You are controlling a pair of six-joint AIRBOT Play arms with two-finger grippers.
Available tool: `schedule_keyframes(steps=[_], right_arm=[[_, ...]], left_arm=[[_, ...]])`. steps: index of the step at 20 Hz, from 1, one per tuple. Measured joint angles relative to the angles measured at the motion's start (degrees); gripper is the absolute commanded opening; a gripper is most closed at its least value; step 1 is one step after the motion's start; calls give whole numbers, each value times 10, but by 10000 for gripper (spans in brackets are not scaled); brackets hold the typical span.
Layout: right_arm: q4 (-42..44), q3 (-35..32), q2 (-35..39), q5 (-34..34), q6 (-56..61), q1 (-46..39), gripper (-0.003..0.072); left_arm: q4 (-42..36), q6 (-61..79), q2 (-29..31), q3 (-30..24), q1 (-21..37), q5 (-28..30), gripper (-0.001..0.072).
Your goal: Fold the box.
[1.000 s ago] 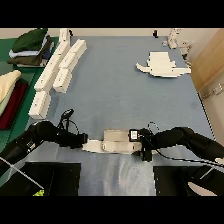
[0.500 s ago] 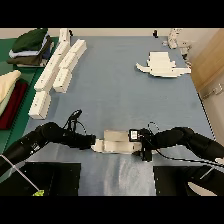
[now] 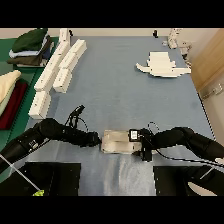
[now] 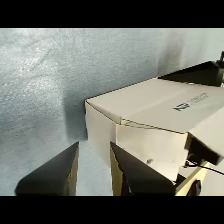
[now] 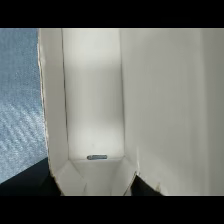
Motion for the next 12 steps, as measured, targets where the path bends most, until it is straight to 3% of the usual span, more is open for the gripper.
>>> schedule_keyframes(steps=[12], right_arm=[[0,0,0,0,0,0,523]], left_arm=[[-26,5,0,3,2,-38,320]])
